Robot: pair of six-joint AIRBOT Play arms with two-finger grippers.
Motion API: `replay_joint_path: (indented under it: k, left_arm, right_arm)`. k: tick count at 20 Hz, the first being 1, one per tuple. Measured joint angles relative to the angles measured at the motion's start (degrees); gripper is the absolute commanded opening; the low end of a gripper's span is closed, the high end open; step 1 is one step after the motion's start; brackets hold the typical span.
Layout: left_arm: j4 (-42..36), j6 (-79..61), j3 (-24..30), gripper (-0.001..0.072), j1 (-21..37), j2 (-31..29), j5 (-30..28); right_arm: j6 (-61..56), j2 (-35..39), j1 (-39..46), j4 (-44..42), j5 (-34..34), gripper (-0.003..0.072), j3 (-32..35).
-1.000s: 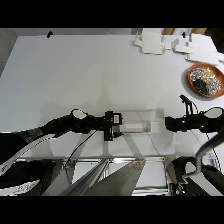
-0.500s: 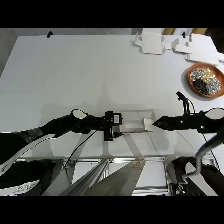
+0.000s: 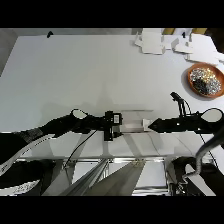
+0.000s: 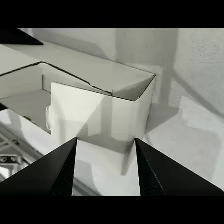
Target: Fold the box and place the chain.
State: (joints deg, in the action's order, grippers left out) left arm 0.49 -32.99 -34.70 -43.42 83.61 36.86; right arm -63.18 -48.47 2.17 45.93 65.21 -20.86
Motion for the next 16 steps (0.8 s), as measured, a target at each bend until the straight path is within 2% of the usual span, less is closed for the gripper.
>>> replay_joint_path:
  k: [4, 6, 11, 12, 16]
  left_arm:
    - [0.0, 0.02, 0.0, 0.0209, 0.0, 0.0, -0.04]
    - [0.0, 0.02, 0.0, 0.0209, 0.0, 0.0, -0.04]
    - [0.0, 0.02, 0.0, 0.0209, 0.0, 0.0, -0.07]
    - [0.02, 0.0, 0.0, 0.0209, 0.02, 0.0, -0.09]
    - [0.09, -0.02, 0.0, 0.0209, 0.02, 0.0, -0.09]
  right_arm:
    - [-11.93, -0.35, -10.4, 6.88, -5.79, 0.0389, -2.54]
    - [-19.28, -1.33, -15.06, 11.02, -7.96, 0.0356, -4.26]
    - [-36.06, -5.97, -24.48, 21.35, -10.1, 0.031, -9.07]
    - [-38.93, -7.23, -26.21, 23.15, -10.12, 0.0275, -9.92]
    - [-48.13, -12.17, -31.85, 28.87, -10.03, 0.0275, -12.7]
